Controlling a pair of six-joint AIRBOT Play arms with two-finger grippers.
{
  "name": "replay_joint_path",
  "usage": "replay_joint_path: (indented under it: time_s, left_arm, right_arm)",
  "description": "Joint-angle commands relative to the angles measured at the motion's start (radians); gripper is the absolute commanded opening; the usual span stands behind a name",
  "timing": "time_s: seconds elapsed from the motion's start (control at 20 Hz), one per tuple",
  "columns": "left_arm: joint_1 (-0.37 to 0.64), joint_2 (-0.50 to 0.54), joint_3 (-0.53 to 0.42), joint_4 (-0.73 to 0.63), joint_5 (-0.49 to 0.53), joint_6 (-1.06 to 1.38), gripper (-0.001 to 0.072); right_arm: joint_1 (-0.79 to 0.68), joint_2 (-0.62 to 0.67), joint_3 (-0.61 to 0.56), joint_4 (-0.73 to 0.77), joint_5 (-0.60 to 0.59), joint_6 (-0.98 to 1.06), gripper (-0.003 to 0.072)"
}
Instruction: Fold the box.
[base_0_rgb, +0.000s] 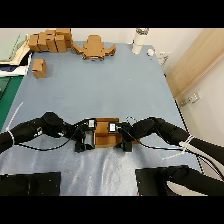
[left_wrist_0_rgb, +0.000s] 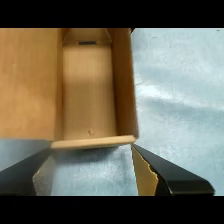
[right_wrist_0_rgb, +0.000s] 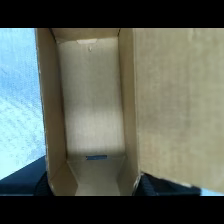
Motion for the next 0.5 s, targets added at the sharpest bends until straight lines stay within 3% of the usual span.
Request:
replay_joint_path:
  time_s: [0.0,0.45]
  left_arm:
    - [-0.032,0.0,0.001,-0.026,0.016,-0.006,0.0687]
    - [-0.079,-0.029,0.006,-0.053,0.111,-0.006,0.0685]
  right_arm:
    - [0.0,0.0,0.0,0.0,0.0,0.001,0.0521]
    - [0.0,0.0,0.0,0.0,0.0,0.001,0.0521]
